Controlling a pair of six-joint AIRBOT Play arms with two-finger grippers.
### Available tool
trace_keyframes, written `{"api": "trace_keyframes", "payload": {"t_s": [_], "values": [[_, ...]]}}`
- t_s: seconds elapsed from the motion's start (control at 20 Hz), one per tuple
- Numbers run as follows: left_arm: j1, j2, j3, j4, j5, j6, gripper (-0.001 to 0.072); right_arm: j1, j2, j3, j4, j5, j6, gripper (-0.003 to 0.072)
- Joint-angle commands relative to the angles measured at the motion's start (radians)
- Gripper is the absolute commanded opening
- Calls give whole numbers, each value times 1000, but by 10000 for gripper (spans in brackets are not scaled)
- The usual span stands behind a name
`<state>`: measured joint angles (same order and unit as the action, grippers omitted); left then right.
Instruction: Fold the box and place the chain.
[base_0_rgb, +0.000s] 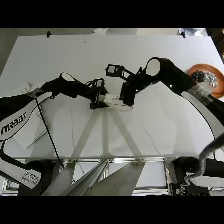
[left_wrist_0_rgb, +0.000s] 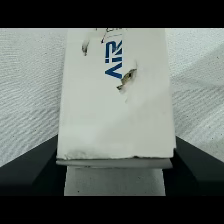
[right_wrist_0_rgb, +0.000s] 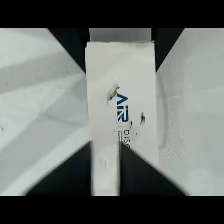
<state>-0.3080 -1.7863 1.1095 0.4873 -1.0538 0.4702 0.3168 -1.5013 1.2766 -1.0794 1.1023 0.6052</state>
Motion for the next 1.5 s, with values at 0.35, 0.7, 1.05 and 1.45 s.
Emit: {"api": "trace_keyframes", "payload": {"t_s": [0.35,0.7,1.05,1.45], "values": [[1,1,1,0,3,0,277,8,-116,-32,322,-185,393,16],[1,1,1,0,3,0,277,14,-138,-110,265,-175,393,16],[1,1,1,0,3,0,277,14,-117,-113,303,-207,387,17],[1,1,1,0,3,0,277,-28,111,-118,262,-280,359,17]]}}
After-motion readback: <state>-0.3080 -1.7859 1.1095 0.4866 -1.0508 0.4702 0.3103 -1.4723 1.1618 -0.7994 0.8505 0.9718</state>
